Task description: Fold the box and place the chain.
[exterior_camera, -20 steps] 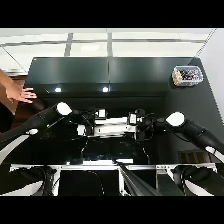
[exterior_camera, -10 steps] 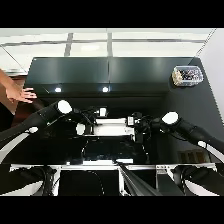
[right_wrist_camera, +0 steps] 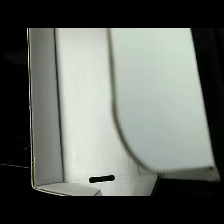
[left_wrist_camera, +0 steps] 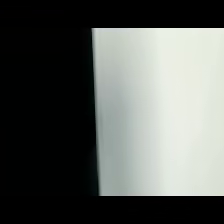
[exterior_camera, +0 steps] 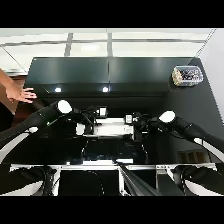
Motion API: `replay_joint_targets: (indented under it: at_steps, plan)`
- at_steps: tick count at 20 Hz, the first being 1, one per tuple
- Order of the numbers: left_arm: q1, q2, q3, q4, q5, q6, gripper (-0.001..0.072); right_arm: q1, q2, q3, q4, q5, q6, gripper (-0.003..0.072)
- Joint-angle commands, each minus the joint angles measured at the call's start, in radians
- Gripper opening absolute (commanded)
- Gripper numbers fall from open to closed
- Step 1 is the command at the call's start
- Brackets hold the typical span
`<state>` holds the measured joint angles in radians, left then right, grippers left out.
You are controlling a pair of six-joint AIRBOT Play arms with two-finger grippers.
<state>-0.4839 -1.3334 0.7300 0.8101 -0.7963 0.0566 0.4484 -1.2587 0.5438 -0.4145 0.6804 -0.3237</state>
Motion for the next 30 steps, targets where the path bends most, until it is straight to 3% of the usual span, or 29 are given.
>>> replay_joint_targets:
  at_steps: [1,19,20,21,27,28,30]
  plan:
    - [0.0,0.0,0.001,0.002,-0.001,0.0,0.0026,0.016,-0.024,0.026,-0.077,-0.004,0.086,0.0704]
    - [0.0,0.0,0.001,0.001,0.0,0.0,0.0027,0.04,-0.031,0.029,-0.122,-0.041,0.134,0.0699]
    - [0.0,0.0,0.001,0.001,0.001,0.0,0.0027,0.04,-0.031,0.029,-0.122,-0.042,0.134,0.0572]
    - [0.0,0.0,0.001,0.001,0.003,0.001,0.0027,0.04,-0.031,0.029,-0.122,-0.043,0.134,0.053]
    - [0.002,0.002,0.005,0.001,0.003,-0.001,0.003,0.04,-0.031,0.029,-0.118,-0.058,0.147,0.0529]
    - [0.006,0.008,0.008,0.002,0.002,-0.001,0.0067,0.04,-0.031,0.029,-0.118,-0.06,0.148,0.0529]
    - [0.027,0.047,0.019,0.003,-0.001,-0.022,0.045,0.04,-0.031,0.029,-0.118,-0.06,0.148,0.043]
